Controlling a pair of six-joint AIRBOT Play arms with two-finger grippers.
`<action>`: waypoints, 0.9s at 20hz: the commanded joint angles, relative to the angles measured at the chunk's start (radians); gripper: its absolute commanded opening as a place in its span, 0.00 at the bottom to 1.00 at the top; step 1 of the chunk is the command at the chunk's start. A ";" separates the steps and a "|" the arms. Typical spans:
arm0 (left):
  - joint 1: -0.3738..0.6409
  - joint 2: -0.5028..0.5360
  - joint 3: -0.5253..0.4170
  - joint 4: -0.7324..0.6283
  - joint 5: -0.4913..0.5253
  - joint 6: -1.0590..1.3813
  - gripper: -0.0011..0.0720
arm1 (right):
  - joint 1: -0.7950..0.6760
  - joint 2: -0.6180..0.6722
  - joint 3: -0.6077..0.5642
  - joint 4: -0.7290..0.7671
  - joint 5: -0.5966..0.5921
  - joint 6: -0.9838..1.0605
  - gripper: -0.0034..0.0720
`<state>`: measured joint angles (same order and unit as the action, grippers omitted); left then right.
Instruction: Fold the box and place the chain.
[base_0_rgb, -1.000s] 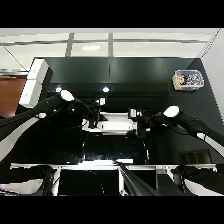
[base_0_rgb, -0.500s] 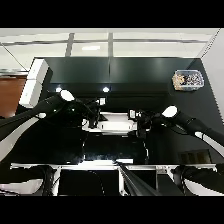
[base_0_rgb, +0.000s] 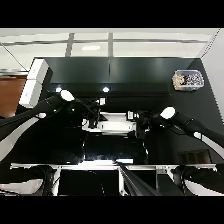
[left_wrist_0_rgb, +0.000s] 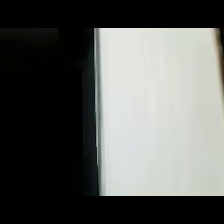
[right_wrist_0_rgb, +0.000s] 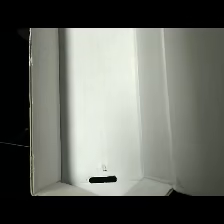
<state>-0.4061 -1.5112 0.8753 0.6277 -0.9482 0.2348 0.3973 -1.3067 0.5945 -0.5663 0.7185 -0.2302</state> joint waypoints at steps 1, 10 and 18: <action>0.001 0.001 0.000 0.000 0.001 0.000 0.06 | 0.005 -0.001 0.000 -0.011 -0.015 0.014 0.74; 0.005 0.112 0.026 0.234 -0.009 -0.214 0.34 | 0.005 -0.001 0.000 -0.014 -0.012 0.013 0.69; 0.063 0.374 0.037 0.603 -0.275 -0.820 0.05 | 0.005 -0.001 0.000 -0.014 -0.012 0.013 0.29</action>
<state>-0.3687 -1.2205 0.9100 1.0649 -1.0836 -0.3088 0.4015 -1.3083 0.5945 -0.5797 0.7052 -0.2169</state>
